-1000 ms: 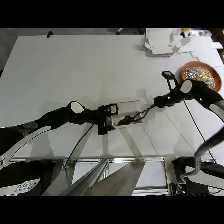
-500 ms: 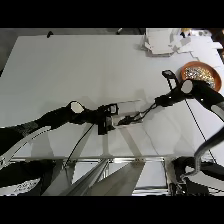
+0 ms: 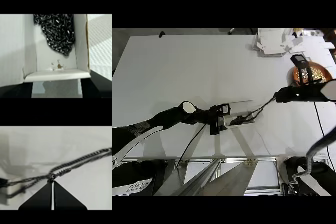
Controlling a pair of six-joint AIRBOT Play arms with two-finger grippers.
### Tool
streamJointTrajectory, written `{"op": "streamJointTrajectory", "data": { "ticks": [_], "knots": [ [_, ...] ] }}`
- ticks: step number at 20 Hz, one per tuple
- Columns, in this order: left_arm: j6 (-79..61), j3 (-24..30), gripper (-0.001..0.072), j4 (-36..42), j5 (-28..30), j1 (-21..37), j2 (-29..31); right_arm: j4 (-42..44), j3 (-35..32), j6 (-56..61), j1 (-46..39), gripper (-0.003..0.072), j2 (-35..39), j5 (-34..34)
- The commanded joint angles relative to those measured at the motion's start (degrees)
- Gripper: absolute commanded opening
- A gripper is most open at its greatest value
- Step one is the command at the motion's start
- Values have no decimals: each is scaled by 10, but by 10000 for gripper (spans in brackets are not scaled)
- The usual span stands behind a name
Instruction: Fold the box and place the chain.
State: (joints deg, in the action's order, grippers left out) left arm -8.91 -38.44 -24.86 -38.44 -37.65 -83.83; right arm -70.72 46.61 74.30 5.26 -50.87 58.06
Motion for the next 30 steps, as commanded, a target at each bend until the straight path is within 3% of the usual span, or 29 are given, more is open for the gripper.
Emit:
{"op": "streamJointTrajectory", "data": {
  "ticks": [1, 7, 10, 17, 24, 30],
  "knots": [
    [0, 0, 273, 0, 0, 0, 0, 157, 0, -71, 0, 17, 88, 49],
    [0, 0, 273, 0, 0, 0, 0, 353, 0, -168, 3, 17, 117, 101],
    [0, 0, 273, 0, 0, 0, 0, 393, 0, -215, 41, 17, 117, 90],
    [0, 0, 273, 0, 0, 0, 0, 384, 0, -234, 146, 17, 116, -9],
    [0, 0, 273, 0, 0, 0, 0, 348, -11, -222, 148, 17, 82, -17],
    [0, 0, 273, 0, 0, 0, 0, 338, -69, -223, 148, 17, 69, -53]
  ]
}}
